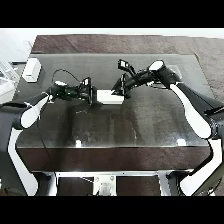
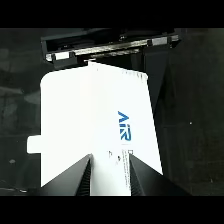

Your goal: Fold the box and place the chain.

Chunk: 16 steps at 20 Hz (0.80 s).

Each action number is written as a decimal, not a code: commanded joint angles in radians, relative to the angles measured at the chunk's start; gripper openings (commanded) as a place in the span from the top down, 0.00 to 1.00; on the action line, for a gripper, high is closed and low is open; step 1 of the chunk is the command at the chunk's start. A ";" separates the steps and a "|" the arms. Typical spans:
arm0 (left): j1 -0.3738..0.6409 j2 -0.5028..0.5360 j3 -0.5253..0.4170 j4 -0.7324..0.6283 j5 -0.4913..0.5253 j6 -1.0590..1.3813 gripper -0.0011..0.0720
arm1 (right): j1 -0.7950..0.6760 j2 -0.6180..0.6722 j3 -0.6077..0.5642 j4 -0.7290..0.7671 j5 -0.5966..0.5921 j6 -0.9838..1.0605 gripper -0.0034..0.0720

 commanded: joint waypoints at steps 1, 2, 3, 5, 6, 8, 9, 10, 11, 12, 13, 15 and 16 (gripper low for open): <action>0.000 0.000 0.000 0.000 0.000 0.000 0.67 | 0.002 -0.003 0.005 -0.011 0.001 0.002 0.57; 0.000 0.000 0.000 0.000 0.000 0.000 0.67 | 0.002 -0.003 0.006 -0.011 0.011 0.002 0.57; 0.000 0.000 0.000 0.000 0.000 0.000 0.67 | 0.002 -0.003 0.011 -0.010 0.037 0.003 0.57; 0.000 0.000 0.000 0.000 0.000 0.000 0.67 | 0.002 -0.003 0.027 -0.008 0.085 0.007 0.57; 0.000 0.000 0.000 0.000 0.000 0.000 0.67 | 0.002 -0.003 0.030 -0.008 0.086 0.007 0.57; 0.000 0.000 0.000 0.000 0.000 0.000 0.67 | 0.003 -0.007 0.030 -0.008 0.087 0.011 0.57; 0.000 0.000 0.000 0.000 0.000 0.000 0.67 | 0.003 -0.011 0.030 -0.009 0.087 0.010 0.57; 0.000 0.000 0.000 0.000 0.000 0.000 0.67 | 0.003 -0.014 0.030 -0.011 0.086 0.010 0.59; 0.000 0.000 0.000 0.000 0.000 0.000 0.67 | 0.003 -0.016 0.031 -0.011 0.084 0.010 0.60; 0.000 0.000 0.000 0.000 0.000 0.000 0.67 | 0.003 -0.017 0.031 -0.012 0.077 0.010 0.60; 0.000 0.000 0.000 0.000 0.000 0.000 0.67 | 0.003 -0.018 0.031 -0.012 0.070 0.010 0.60; 0.000 0.000 0.000 0.000 0.000 0.000 0.67 | 0.003 -0.018 0.031 -0.019 0.065 0.010 0.60; 0.000 0.000 0.000 0.000 0.000 0.000 0.67 | 0.003 -0.021 0.031 -0.019 0.063 0.010 0.62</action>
